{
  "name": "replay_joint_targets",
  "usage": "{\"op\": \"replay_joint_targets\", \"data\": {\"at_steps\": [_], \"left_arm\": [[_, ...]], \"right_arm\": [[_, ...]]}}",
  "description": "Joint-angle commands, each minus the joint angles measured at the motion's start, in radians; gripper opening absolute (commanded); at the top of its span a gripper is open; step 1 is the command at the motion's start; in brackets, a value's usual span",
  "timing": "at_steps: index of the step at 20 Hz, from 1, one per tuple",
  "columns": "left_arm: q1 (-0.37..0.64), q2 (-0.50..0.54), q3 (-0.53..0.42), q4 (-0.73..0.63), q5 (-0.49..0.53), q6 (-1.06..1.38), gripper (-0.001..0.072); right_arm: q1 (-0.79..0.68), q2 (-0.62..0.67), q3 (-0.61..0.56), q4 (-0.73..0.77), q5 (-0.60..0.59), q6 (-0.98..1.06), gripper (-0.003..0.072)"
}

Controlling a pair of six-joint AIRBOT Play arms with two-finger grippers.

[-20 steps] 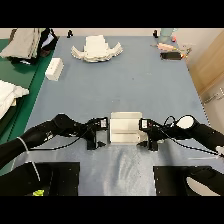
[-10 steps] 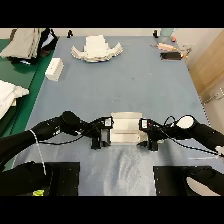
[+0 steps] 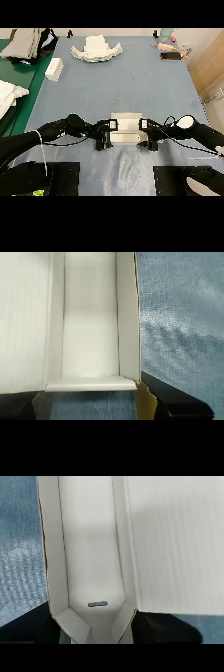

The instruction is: Fold the box.

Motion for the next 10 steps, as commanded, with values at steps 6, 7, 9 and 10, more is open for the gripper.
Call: {"op": "replay_joint_targets", "data": {"at_steps": [6, 7, 9, 10], "left_arm": [[-0.013, -0.011, 0.009, -0.003, 0.051, -0.040, 0.0506], [-0.013, -0.011, 0.010, 0.002, 0.046, -0.041, 0.0506], [-0.012, -0.011, 0.009, 0.002, 0.045, -0.041, 0.0510], [-0.012, -0.010, 0.009, 0.002, 0.043, -0.041, 0.0510]], "right_arm": [[0.000, 0.001, 0.000, 0.000, 0.000, 0.000, 0.0544], [0.000, 0.001, 0.000, 0.000, 0.000, 0.000, 0.0544], [0.000, 0.001, 0.000, 0.000, 0.000, 0.000, 0.0544], [0.000, 0.001, 0.000, 0.000, 0.000, 0.000, 0.0544]]}}
